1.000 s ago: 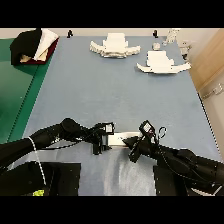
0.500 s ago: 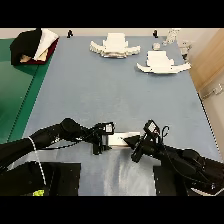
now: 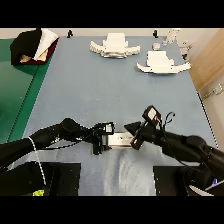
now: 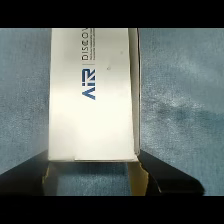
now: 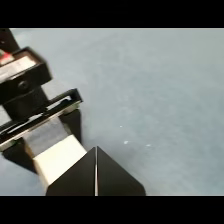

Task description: Fold the box.

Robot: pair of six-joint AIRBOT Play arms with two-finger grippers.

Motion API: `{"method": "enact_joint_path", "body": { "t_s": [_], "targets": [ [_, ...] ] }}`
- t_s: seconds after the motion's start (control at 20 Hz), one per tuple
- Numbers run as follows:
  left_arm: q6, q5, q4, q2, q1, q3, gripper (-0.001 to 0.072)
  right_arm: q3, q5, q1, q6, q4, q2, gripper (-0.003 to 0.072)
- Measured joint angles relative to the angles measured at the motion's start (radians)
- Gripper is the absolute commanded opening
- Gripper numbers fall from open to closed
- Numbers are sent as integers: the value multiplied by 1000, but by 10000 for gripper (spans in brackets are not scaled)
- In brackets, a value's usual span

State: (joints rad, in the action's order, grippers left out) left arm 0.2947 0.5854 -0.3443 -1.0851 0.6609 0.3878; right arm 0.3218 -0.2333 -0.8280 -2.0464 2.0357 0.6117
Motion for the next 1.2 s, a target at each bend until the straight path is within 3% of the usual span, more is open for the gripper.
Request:
{"method": "enact_joint_path", "body": {
  "t_s": [0.35, 0.55, 0.85, 1.2],
  "targets": [
    [0, 0, 0, 0, 0, 0, 481, 467, -484, 380, 228, -272, 248, 17],
    [0, 0, 0, 0, 0, 0, 481, 649, -666, 537, 335, -333, 421, 17],
    [0, 0, 0, 0, 0, 0, 481, 732, -781, 616, 389, -349, 595, 17],
    [0, 0, 0, 0, 0, 0, 481, 745, -810, 628, 398, -337, 633, 17]
  ]
}}
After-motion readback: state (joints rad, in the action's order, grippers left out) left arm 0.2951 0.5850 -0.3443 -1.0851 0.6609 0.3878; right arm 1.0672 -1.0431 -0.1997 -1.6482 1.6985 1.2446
